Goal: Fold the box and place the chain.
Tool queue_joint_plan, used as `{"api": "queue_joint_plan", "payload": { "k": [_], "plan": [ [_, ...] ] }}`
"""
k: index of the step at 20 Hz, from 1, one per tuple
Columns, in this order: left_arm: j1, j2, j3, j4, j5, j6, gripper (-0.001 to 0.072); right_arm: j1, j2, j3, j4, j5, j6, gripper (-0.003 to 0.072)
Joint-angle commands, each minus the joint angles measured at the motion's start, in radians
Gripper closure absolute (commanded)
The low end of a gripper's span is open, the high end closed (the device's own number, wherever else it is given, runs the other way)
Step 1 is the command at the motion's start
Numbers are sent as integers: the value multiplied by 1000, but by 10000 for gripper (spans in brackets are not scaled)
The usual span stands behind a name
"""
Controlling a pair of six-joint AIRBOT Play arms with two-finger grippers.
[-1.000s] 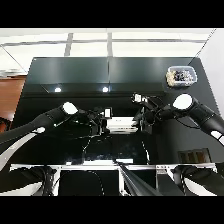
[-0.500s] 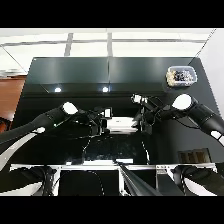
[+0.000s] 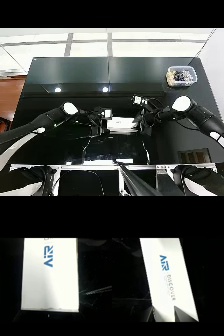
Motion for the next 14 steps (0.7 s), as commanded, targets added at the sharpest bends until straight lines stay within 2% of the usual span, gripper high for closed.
{"api": "queue_joint_plan", "payload": {
  "k": [1,5,10,11,12,14],
  "plan": [
    [0,1,0,0,1,-1,338,-2,7,-1,-5,-2,0,377],
    [0,1,0,0,1,-1,339,-11,55,40,-2,48,45,378],
    [0,1,0,0,1,-1,339,-93,111,50,3,77,537,380],
    [0,1,0,0,1,-1,339,-94,110,30,32,77,616,541],
    [0,1,0,0,1,-1,339,-94,110,0,117,74,627,672],
    [0,1,0,0,1,-1,339,-94,106,-60,322,40,626,673]
  ]
}}
